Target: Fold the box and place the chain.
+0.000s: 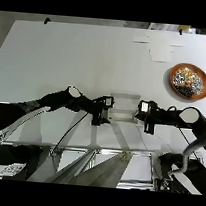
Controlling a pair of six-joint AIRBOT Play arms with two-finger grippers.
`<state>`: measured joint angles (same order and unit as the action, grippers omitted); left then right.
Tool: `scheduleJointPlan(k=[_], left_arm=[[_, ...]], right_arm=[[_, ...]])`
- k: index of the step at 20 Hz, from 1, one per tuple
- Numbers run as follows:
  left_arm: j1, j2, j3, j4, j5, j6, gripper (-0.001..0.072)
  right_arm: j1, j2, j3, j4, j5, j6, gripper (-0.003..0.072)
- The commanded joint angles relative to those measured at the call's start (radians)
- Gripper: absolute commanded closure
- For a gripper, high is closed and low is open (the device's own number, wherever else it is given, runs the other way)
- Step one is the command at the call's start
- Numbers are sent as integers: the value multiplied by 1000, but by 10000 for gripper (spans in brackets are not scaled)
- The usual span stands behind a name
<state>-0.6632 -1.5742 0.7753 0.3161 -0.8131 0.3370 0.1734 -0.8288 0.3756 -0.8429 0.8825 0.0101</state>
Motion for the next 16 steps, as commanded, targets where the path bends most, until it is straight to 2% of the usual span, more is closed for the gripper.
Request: scheduleJointPlan(k=[1, 3, 6, 9, 12, 14, 16], left_arm=[[1, 0, 0, 2, 0, 2, 501], [1, 0, 0, 2, 0, 2, 501], [1, 0, 0, 2, 0, 2, 501], [1, 0, 0, 2, 0, 2, 501], [1, 0, 0, 2, 0, 2, 501], [1, 0, 0, 2, 0, 2, 501], [1, 0, 0, 2, 0, 2, 501]], right_arm=[[1, 153, 19, -112, -12, 303, 671], [-5, 196, 75, -192, -13, 539, 671], [-77, 185, 167, -373, -17, 919, 671], [-213, 133, 172, -461, 55, 1197, 671], [-338, 18, 172, -406, 196, 1223, 674], [-369, -62, 172, -296, 238, 1194, 674], [-369, -152, 171, -268, 265, 1170, 673]])
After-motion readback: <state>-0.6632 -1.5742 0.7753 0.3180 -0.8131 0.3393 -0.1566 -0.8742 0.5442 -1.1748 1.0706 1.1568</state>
